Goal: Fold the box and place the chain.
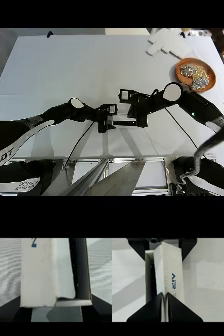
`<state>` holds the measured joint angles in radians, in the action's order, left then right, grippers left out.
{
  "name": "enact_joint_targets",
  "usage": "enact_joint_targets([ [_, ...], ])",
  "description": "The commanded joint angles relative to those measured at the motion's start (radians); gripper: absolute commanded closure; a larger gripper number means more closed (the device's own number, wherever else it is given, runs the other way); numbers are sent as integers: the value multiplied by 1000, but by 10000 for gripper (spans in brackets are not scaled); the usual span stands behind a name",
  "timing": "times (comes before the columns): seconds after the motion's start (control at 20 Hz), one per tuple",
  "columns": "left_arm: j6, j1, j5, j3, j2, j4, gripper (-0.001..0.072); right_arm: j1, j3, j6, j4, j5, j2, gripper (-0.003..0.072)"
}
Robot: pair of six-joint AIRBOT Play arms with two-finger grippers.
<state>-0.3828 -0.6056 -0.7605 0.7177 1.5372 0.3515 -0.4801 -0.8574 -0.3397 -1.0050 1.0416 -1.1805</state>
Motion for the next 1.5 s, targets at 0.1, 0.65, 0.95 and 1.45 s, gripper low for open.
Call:
enact_joint_targets([
  [0.1, -1, 0, 0, -1, -1, 1, 700, -1, 28, -3, -10, -11, 0, 629],
  [0.65, -1, 0, 0, -1, -1, 1, 700, -1, 42, -4, 0, 22, 0, 497],
  [0.95, -1, -1, 0, -1, -1, 1, 700, -1, 69, -3, 19, 18, 0, 505],
  [1.45, -1, 0, 0, -1, -1, 1, 700, 0, 71, -3, 101, -37, 115, 345],
])
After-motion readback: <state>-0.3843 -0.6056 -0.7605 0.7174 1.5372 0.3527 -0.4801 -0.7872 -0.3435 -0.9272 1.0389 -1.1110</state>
